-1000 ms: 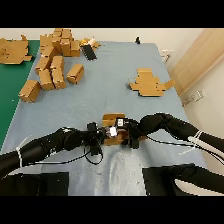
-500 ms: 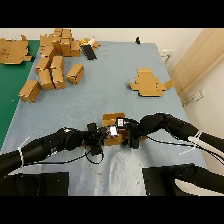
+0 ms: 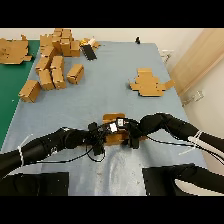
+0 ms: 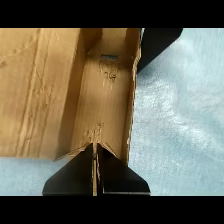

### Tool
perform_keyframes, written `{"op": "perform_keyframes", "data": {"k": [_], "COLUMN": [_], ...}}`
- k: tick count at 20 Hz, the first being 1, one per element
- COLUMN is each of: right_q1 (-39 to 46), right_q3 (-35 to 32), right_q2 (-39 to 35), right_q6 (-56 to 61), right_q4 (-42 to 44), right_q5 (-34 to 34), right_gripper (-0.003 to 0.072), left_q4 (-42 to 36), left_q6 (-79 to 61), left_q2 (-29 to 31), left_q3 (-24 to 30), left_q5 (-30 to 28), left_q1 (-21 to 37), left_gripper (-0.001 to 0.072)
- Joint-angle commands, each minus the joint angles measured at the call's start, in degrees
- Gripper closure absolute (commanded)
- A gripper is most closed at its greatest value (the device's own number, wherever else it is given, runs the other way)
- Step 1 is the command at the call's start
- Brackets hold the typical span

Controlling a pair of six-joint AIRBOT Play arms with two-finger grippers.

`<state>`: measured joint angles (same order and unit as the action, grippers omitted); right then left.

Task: Fold the box.

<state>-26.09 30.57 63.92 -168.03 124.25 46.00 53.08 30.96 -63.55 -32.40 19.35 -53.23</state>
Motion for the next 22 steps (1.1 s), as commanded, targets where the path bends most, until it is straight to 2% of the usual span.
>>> {"op": "perform_keyframes", "data": {"k": [1,4,5,6,7,22], "right_q1": [-0.04,-0.04,-0.04,-0.04,-0.04,-0.04], "right_q3": [0.0,0.0,0.0,0.0,0.0,0.0], "right_q2": [0.04,0.04,0.04,0.04,0.04,0.04], "right_q6": [0.0,0.0,0.0,0.0,0.0,0.0], "right_q4": [0.02,0.02,0.02,0.02,0.02,0.02], "right_q5": [-0.04,-0.04,-0.04,-0.07,-0.04,-0.07], "right_gripper": [0.0187,0.0187,0.0187,0.0187,0.0187,0.0187], "left_q4": [-2.36,-2.34,-2.34,-2.36,-2.34,-2.34], "left_q6": [-0.07,-0.09,-0.09,-0.07,-0.07,-0.09], "left_q2": [-0.04,-0.04,-0.04,-0.04,-0.04,-0.04], "left_q3": [-0.09,-0.09,-0.09,-0.09,-0.09,-0.09], "left_q5": [0.11,0.13,0.15,0.13,0.13,0.13], "left_q1": [-0.02,-0.02,-0.02,-0.02,-0.02,0.0], "left_gripper": [0.0667,0.0665,0.0609,0.0488,0.0461,0.0457]}}
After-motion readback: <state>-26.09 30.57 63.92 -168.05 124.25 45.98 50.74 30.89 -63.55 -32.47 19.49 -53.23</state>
